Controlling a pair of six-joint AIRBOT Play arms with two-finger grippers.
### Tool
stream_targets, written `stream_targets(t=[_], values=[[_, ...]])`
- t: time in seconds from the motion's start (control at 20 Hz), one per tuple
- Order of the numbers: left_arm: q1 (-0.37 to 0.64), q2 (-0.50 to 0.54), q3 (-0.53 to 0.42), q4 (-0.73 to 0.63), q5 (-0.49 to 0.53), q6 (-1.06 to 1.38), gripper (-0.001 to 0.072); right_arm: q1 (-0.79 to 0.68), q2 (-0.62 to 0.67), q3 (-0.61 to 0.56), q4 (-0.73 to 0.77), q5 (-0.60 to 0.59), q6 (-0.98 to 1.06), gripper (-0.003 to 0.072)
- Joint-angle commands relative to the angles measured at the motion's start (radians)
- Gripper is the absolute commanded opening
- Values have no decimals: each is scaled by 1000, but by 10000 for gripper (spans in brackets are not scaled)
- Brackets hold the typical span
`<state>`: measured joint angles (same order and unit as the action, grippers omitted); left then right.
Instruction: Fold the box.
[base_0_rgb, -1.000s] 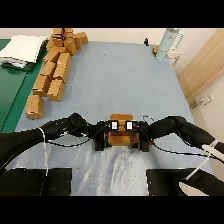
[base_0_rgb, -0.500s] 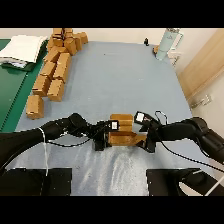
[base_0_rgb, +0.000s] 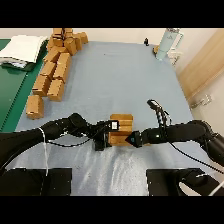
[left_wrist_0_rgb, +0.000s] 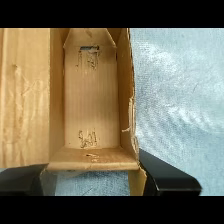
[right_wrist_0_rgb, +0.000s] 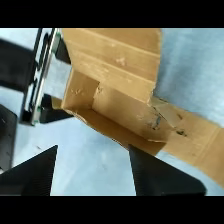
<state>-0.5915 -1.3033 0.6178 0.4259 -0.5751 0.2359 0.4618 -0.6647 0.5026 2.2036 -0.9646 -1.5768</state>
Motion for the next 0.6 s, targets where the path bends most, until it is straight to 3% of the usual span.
stream_targets(t=[0.0,0.05,0.15,0.35,0.4,0.55], values=[[0,0,0,0,0,0,465,2,-8,3,35,105,259,617],[0,0,0,0,0,0,465,2,-22,8,67,100,263,507],[0,0,0,0,0,0,465,12,-66,11,112,86,263,212],[0,0,0,0,0,0,465,13,-177,66,102,181,239,203],[0,0,0,0,0,0,465,13,-212,95,101,191,220,29],[-1,0,0,0,0,0,465,13,-310,184,94,187,124,3]])
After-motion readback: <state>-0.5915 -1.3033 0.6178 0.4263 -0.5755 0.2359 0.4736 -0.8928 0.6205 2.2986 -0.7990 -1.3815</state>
